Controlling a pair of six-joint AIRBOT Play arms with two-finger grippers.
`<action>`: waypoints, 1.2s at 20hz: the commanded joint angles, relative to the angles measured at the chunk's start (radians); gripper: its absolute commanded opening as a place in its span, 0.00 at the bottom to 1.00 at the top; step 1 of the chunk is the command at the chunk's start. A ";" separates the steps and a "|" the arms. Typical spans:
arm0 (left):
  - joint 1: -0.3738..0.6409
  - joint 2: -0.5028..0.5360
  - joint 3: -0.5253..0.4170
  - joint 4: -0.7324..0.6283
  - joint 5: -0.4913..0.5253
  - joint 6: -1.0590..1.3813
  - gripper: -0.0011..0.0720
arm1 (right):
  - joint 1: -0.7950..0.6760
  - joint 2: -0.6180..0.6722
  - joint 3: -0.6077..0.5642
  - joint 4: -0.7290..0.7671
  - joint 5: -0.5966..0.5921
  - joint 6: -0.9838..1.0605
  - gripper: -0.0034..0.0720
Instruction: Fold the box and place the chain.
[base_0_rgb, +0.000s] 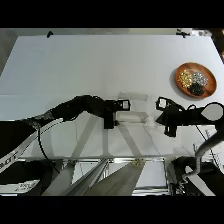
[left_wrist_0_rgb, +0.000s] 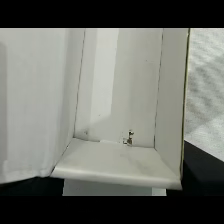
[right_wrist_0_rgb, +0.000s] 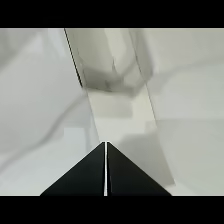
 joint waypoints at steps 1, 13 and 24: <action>-0.001 0.000 0.000 -0.003 0.000 0.000 0.45 | 0.000 -0.017 -0.013 -0.083 -0.101 -0.078 0.27; -0.007 -0.002 0.000 -0.041 -0.015 -0.028 0.44 | 0.000 -0.144 -0.021 0.044 -0.222 -0.259 0.38; -0.007 -0.027 0.000 -0.039 -0.014 -0.027 0.45 | 0.000 -0.240 -0.021 0.215 -0.227 -0.386 0.33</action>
